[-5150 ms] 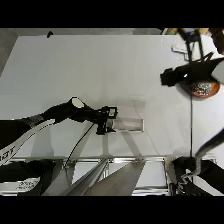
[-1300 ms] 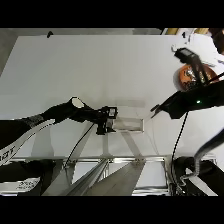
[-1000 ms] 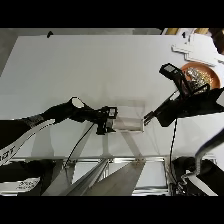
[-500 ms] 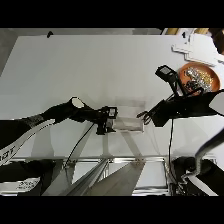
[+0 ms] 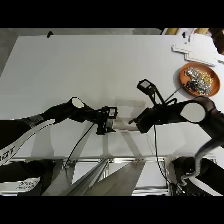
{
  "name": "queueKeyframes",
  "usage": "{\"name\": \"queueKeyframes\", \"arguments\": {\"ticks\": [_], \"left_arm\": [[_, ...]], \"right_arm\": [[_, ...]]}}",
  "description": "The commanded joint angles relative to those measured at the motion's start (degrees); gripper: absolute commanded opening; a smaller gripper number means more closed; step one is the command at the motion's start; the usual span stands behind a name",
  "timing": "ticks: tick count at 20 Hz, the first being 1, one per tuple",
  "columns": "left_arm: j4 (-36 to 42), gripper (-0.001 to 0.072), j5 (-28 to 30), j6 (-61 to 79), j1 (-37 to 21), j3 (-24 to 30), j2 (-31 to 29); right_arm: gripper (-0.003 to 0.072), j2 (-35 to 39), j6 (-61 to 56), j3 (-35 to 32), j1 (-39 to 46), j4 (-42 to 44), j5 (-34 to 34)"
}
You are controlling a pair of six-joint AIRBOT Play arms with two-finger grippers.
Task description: Fold the box and place the chain.
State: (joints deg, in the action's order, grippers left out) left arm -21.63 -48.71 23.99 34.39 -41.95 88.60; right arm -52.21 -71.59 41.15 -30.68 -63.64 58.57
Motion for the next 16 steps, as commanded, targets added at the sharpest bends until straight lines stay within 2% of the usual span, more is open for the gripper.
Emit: {"name": "queueKeyframes", "arguments": {"ticks": [1,3,5,10,12,16], "left_arm": [[-0.02,0.0206,0.00,0.02,0.00,0.02,0.00],[-0.02,0.0206,0.00,0.00,0.00,0.02,0.00],[-0.02,0.0206,0.02,0.02,0.00,0.02,0.00],[-0.02,0.0206,0.00,0.02,0.00,0.02,0.00],[-0.02,0.0206,0.02,0.00,0.00,0.02,0.00],[-0.02,0.0206,0.02,0.00,0.00,0.02,0.00]], "right_arm": [[0.0058,-5.09,-0.22,-0.61,-2.21,-0.13,-1.68],[0.0073,-5.95,-0.20,-0.59,-2.58,-0.11,-2.71],[0.0287,-5.60,-0.22,1.20,-1.84,-1.16,-0.92],[0.0272,-1.70,-0.57,8.90,5.38,-7.89,10.51],[0.0180,-0.87,-0.59,8.90,9.25,-10.19,14.12],[0.0139,-0.90,-3.04,6.62,16.02,-13.60,13.99]]}}
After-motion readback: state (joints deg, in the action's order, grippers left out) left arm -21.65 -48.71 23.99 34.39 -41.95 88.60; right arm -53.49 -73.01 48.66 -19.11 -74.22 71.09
